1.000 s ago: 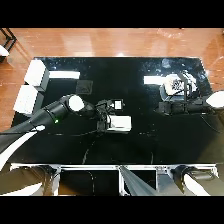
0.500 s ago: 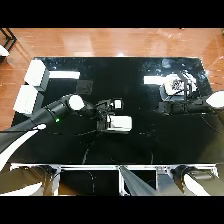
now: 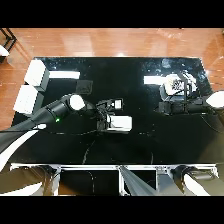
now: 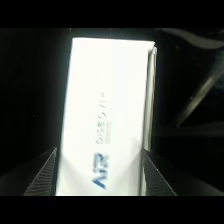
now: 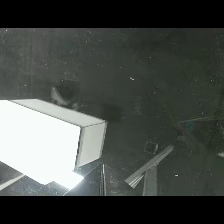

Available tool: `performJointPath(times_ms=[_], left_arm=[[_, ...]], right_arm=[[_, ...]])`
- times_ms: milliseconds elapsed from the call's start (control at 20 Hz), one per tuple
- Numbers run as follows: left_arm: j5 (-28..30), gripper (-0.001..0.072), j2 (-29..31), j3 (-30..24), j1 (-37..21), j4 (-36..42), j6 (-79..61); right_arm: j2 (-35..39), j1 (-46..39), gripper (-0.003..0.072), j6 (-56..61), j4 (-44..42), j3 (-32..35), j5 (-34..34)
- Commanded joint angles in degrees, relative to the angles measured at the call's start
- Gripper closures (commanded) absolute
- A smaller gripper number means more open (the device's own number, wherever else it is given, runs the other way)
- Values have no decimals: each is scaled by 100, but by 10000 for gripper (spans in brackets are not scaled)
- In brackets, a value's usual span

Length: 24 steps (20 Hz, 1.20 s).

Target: Fold the box and place the chain.

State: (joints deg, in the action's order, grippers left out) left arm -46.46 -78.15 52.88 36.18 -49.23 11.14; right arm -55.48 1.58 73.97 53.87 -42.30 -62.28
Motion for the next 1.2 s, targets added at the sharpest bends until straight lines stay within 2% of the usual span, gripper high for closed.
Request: performJointPath(times_ms=[0,900,950,1000,1050,1150], left_arm=[[-55,84,-2,28,-4,50,7],[-20,93,-188,48,-4,61,308],[-20,145,-188,48,-4,44,402],[-26,278,-188,48,-4,24,433],[-44,362,-188,48,-4,24,435],[-55,380,-186,48,-4,26,505]], right_arm=[[2,-2,666,2,-2,-2,-4],[2,-2,666,0,-2,-2,-2],[2,-2,667,2,-2,-2,-2],[2,-2,667,0,-2,-2,-2],[2,-2,667,0,-2,-2,-2],[2,-4,667,0,-2,-2,-4]])
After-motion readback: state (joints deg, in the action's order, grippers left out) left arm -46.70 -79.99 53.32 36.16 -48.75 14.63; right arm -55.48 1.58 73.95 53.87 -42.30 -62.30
